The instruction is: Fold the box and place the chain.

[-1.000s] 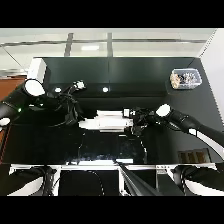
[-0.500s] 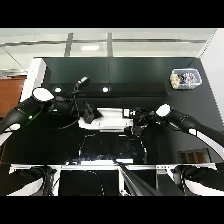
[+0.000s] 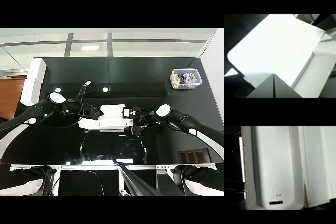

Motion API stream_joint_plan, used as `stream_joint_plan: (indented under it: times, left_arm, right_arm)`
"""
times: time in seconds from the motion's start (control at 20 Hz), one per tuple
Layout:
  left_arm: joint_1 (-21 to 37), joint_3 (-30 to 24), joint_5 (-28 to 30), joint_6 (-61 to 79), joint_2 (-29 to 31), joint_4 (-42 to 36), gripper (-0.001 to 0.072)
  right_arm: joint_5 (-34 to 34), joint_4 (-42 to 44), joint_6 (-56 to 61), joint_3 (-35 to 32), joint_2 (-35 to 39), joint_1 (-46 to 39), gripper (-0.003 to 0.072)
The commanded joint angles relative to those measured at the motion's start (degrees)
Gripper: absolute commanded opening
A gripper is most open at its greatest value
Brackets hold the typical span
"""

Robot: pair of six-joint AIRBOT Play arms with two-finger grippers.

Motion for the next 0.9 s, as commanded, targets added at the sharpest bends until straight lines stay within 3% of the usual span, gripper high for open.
stream_joint_plan:
  times: [0.0, 0.1, 0.3, 0.45, 0.55, 0.6, 0.65, 0.7, 0.85]
  left_arm:
    - [0.1, 0.4, -2.1, -1.1, -1.8, 1.3, 0.0022]
    - [1.2, 2.4, -4.7, -1.9, 0.3, 5.6, 0.002]
    - [5.9, 3.2, -4.9, -2.7, 13.3, 12.2, 0.0021]
    - [7.7, -4.8, -5.7, 2.8, 21.7, 11.9, 0.0026]
    - [7.4, -9.5, -9.1, 15.2, 22.6, 12.2, 0.0028]
    - [7.0, -11.2, -9.1, 25.1, 22.3, 12.2, 0.0194]
    - [6.2, -12.6, -7.5, 33.4, 22.1, 12.4, 0.0604]
    - [5.4, -13.4, -4.8, 38.3, 21.8, 12.5, 0.0707]
    - [1.6, -13.1, 2.8, 40.6, 19.2, 16.8, 0.0705]
  right_arm:
    - [0.0, 0.0, 0.0, 0.0, 0.0, 0.1, 0.0064]
    - [0.0, 0.0, 0.0, 0.0, 0.0, 0.1, 0.0064]
    - [0.0, 0.0, 0.0, 0.0, 0.0, 0.1, 0.0064]
    - [0.0, 0.0, 0.0, 0.0, 0.0, 0.1, 0.0064]
    - [0.0, 0.0, 0.0, 0.0, 0.0, 0.1, 0.0064]
    - [0.0, 0.0, 0.0, 0.0, 0.0, 0.1, 0.0064]
    - [0.0, 0.0, 0.0, 0.0, 0.0, 0.1, 0.0064]
    - [0.0, 0.0, 0.0, 0.0, 0.0, 0.1, 0.0064]
    - [0.0, 0.0, 0.0, 0.0, 0.0, 0.1, 0.0064]
